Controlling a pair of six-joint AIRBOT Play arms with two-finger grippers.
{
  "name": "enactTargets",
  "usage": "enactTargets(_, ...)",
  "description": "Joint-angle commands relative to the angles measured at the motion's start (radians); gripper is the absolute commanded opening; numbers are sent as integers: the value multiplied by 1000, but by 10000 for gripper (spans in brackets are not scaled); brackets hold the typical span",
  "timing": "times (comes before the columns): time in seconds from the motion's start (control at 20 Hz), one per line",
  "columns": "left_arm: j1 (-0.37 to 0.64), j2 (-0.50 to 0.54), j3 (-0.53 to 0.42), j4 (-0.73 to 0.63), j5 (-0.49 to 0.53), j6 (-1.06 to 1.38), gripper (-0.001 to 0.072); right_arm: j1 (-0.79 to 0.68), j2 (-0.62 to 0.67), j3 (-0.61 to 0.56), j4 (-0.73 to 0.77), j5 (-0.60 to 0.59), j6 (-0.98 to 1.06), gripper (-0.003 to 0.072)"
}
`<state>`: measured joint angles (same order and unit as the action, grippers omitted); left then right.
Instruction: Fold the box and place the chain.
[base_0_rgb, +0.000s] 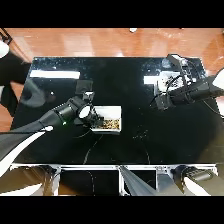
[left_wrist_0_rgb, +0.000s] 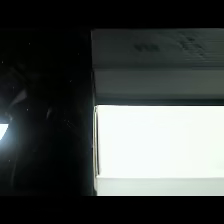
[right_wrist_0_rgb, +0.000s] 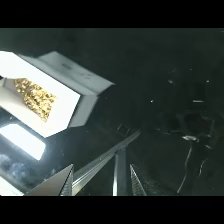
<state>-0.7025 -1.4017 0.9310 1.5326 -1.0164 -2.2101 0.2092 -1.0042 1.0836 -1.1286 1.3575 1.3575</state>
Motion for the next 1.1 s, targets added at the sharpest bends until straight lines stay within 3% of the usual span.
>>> enactTargets(0.0, 0, 0, 1, -5, 15, -4, 18, -14, 5, 0, -6, -12, 5, 423)
enactTargets(0.2, 0, -1, 1, -27, 41, -4, 20, -13, 5, -3, 0, -16, 31, 423)
enactTargets(0.25, 0, -1, 1, -27, 40, -4, 58, -13, 5, -2, 2, -18, 32, 423)
enactTargets(0.3, 0, 0, 1, -26, 37, -4, 258, -13, 5, -3, 2, -19, 35, 422)
enactTargets(0.35, 1, 0, 1, -26, 31, -4, 515, -13, 5, -3, 2, -20, 37, 423)
enactTargets(0.4, 1, 2, 3, -26, 18, -4, 653, -13, 5, -3, 2, -20, 38, 423)
enactTargets(0.65, 25, 68, 77, 15, -114, 134, 650, -13, 5, -3, 2, -19, 38, 423)
enactTargets(0.9, 59, 291, 83, 31, -226, 269, 648, -14, 5, -3, 0, -25, 37, 423)
enactTargets(1.05, 90, 441, 79, 166, -353, 268, 648, -14, 5, -3, -10, -40, 38, 423)
